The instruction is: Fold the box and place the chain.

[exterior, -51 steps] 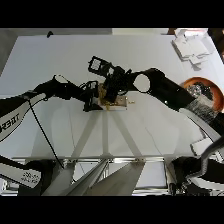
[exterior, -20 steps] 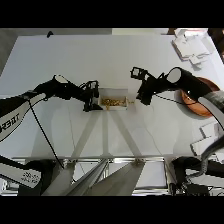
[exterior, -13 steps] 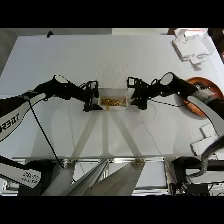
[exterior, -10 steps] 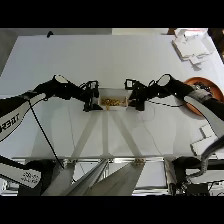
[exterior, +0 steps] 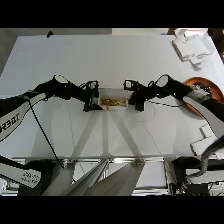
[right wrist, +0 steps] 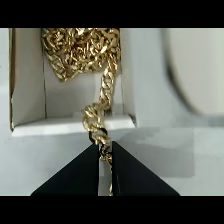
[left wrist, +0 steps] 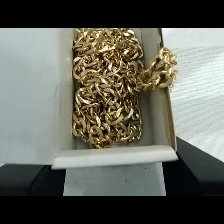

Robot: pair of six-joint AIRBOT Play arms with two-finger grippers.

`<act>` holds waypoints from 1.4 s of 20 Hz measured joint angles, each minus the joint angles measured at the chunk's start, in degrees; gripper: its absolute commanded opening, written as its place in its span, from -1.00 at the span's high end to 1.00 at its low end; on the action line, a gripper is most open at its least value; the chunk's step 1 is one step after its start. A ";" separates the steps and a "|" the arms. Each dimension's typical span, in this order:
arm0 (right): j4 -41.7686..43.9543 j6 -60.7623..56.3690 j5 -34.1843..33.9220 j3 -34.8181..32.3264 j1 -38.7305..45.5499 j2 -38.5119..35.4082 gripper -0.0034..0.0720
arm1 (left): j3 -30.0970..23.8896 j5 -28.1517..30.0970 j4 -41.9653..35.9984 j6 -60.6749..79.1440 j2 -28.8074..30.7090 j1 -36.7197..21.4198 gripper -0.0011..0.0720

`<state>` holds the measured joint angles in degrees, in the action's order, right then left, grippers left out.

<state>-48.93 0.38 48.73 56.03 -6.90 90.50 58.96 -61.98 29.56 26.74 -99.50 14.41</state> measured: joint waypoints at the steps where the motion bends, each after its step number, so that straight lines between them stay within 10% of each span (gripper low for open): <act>1: -1.31 -1.64 0.00 0.00 0.00 -0.92 0.88 | 0.00 0.00 0.00 0.02 0.00 0.00 0.21; 16: -5.09 -15.69 -6.23 0.00 -9.64 -15.28 0.88 | 0.00 0.00 0.00 0.02 0.00 0.00 0.21; 20: -5.22 -22.49 -11.63 0.02 -11.80 -14.99 0.03 | 0.00 0.00 0.00 0.02 0.00 0.00 0.21; 28: -6.27 -33.07 -10.62 0.02 -20.17 -15.47 0.19 | 0.00 0.00 0.00 0.00 0.00 0.00 0.21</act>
